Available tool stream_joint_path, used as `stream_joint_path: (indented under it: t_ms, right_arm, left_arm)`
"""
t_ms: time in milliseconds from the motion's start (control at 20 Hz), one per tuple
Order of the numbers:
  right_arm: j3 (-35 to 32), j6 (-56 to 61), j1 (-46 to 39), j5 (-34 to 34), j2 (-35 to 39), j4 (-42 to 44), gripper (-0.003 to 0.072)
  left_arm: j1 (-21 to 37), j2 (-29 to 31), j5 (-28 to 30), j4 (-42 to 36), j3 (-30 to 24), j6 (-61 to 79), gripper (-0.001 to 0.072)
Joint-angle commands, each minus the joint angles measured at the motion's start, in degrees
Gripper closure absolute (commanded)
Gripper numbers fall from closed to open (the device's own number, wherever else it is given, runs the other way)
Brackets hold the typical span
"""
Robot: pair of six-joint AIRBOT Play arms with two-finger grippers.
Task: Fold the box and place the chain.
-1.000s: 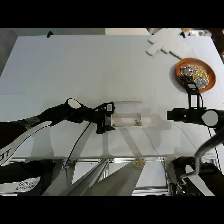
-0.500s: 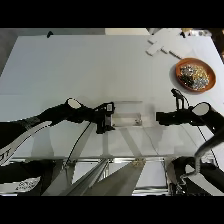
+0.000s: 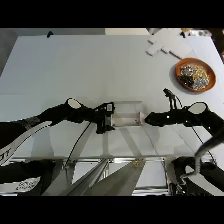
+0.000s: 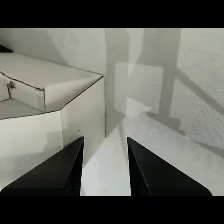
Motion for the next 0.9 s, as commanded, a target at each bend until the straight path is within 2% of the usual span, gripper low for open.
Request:
stream_joint_path:
  t_ms: [0,200,500,650,750,850]
  right_arm:
    - [0.11,-1.05,0.44,0.76,1.31,1.11,0.0383]
    - [0.2,0.04,0.44,0.94,7.3,0.9,0.0384]
    - [0.2,1.36,0.44,1.97,7.63,1.09,0.0379]
    - [0.2,1.42,0.44,1.97,7.63,1.09,0.0323]
    - [0.2,3.28,0.44,1.81,7.45,1.03,0.0209]
    - [0.33,3.96,0.46,1.92,6.51,1.07,0.0207]
  left_arm:
    - [0.04,0.04,0.0,0.02,0.0,0.0,0.0576]
    - [0.04,0.04,0.0,0.02,0.0,0.0,0.0576]
    - [0.04,0.04,0.0,0.02,0.0,0.0,0.0576]
    - [0.04,0.04,0.0,0.02,0.0,0.0,0.0576]
    - [0.04,0.04,0.0,0.02,0.0,0.0,0.0576]
    - [0.04,0.04,0.0,0.02,0.0,0.0,0.0576]
